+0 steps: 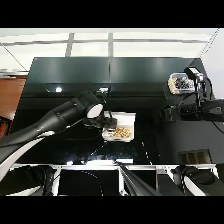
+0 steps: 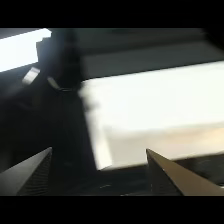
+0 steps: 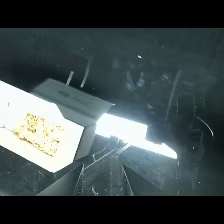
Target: Fold the box and place the chain.
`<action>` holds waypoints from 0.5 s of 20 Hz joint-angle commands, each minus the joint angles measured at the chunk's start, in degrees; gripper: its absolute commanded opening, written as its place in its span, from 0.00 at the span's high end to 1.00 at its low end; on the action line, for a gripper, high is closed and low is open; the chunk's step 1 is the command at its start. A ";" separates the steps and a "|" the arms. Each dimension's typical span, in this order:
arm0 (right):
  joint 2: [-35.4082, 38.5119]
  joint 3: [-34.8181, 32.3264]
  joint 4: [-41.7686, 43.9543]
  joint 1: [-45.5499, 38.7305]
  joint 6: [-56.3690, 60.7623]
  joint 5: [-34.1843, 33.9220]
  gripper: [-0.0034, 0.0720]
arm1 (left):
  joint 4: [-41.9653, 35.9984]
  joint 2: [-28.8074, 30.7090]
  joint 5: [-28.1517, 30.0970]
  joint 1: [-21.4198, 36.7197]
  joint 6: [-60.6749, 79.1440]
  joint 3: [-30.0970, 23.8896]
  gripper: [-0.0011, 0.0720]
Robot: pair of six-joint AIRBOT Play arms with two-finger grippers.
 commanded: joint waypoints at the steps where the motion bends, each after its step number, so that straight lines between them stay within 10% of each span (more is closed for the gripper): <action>1: 0.07 0.02 -0.33 -0.04 0.02 -1.64 0.56 | 8.09 9.22 -5.99 3.50 4.98 -5.18 0.10; 5: 0.07 0.02 -0.31 -0.04 0.66 -1.57 0.56 | 4.11 21.49 1.66 19.74 9.14 -18.73 0.10; 10: 0.07 0.02 -0.31 -0.04 1.09 -1.60 0.56 | -47.63 28.41 22.05 39.15 57.64 -34.45 0.10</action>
